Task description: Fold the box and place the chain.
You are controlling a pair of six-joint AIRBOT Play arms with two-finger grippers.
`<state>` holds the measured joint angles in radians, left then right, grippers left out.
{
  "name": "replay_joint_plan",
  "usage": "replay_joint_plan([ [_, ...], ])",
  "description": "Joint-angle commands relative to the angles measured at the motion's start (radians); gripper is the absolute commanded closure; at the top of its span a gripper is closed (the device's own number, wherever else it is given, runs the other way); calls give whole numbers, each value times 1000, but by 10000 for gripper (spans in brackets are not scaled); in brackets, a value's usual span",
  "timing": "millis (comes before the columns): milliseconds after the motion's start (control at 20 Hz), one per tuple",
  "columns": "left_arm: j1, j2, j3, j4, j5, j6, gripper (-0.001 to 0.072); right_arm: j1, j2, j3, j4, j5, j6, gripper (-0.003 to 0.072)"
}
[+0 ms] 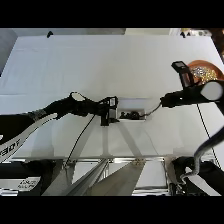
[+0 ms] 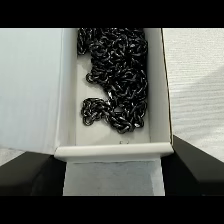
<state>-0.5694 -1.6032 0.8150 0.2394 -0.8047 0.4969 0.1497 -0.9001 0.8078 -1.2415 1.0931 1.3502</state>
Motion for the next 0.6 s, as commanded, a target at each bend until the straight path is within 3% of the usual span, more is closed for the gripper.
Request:
replay_joint_plan([
  [0,0,0,0,0,0,0,574,1,110,1,364,21,-131,670],
  [200,0,0,0,0,0,0,574,1,111,1,570,21,-183,670],
  [550,0,0,0,0,0,0,574,6,92,0,583,-27,-209,670],
])
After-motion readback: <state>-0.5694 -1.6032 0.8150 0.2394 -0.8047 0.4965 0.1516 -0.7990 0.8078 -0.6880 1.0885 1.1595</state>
